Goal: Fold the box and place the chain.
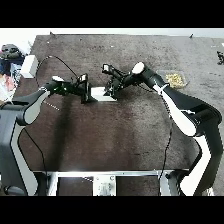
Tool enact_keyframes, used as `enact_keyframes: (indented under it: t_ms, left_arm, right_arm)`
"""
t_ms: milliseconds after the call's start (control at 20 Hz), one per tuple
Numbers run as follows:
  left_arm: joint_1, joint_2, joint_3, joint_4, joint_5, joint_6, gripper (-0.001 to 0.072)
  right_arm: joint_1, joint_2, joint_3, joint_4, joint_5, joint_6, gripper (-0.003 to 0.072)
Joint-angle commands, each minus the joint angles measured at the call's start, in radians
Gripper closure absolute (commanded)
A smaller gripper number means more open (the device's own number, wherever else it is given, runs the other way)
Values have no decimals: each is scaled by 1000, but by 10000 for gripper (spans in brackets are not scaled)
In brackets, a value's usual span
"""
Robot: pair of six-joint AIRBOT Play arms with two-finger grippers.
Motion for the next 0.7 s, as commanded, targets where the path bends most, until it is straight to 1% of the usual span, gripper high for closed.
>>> enact_keyframes:
  t_ms: [0,100,350,400,450,550,650]
  left_arm:
    - [1,1,0,-2,5,-3,359]
    - [1,1,0,-2,5,-3,359]
    - [1,1,0,-2,5,-3,359]
    - [1,1,0,-2,5,-3,359]
    - [1,1,0,-2,5,-3,359]
    - [1,1,0,-2,5,-3,359]
    - [1,1,0,-2,5,-3,359]
  right_arm:
    - [-16,-3,0,40,38,1,452]
    - [-40,-2,1,109,41,0,451]
    - [-96,-2,1,356,76,-23,454]
    - [-103,-2,1,384,81,-22,550]
    - [-107,-2,1,389,82,-21,678]
    - [-109,-3,0,370,85,13,678]
    - [-106,-8,0,319,87,69,678]
